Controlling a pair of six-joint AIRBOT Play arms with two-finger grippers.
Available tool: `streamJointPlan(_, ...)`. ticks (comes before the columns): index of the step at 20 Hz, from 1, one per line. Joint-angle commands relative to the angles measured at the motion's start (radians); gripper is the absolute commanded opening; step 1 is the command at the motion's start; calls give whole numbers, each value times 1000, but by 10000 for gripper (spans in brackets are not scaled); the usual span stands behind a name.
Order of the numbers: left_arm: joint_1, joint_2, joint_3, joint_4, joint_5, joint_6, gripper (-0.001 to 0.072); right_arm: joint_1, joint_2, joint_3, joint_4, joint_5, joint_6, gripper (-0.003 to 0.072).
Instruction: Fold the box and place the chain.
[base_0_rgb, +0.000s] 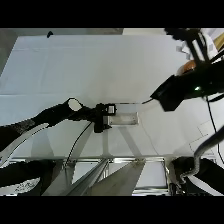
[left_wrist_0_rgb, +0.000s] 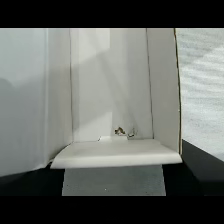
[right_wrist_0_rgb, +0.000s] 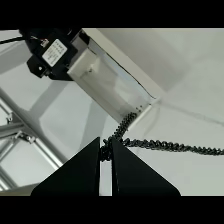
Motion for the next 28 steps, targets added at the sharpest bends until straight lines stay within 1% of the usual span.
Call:
streamJointPlan(1, 0, 0, 0, 0, 0, 0, 135, 169, 1, 0, -95, -58, 75, 16)
streamJointPlan(6, 0, 0, 0, 0, 0, 0, 135, 304, 1, -11, -160, -142, 132, 16)
streamJointPlan(9, 0, 0, 0, 0, 0, 0, 135, 375, 1, -63, -196, -227, 181, 16)
streamJointPlan(12, 0, 0, 0, 0, 0, 0, 135, 430, 3, -114, -328, -227, 260, 16)
streamJointPlan(15, 0, 0, 0, 0, 0, 0, 135, 435, 18, -141, -383, -236, 304, 16)
streamJointPlan(16, 0, 0, 0, 0, 0, 0, 135, 435, 26, -153, -383, -264, 307, 16)
streamJointPlan(19, 0, 0, 0, 0, 0, 0, 135, 435, 39, -225, -389, -401, 353, 16)
streamJointPlan(23, 0, 0, 0, 0, 0, 0, 135, 405, 37, -375, -401, -545, 433, 16)
streamJointPlan(25, 0, 0, 0, 0, 0, 0, 135, 354, 34, -439, -377, -594, 443, 15)
streamJointPlan(28, 0, 0, 0, 0, 0, 0, 135, 291, 2, -481, -299, -653, 426, 15)
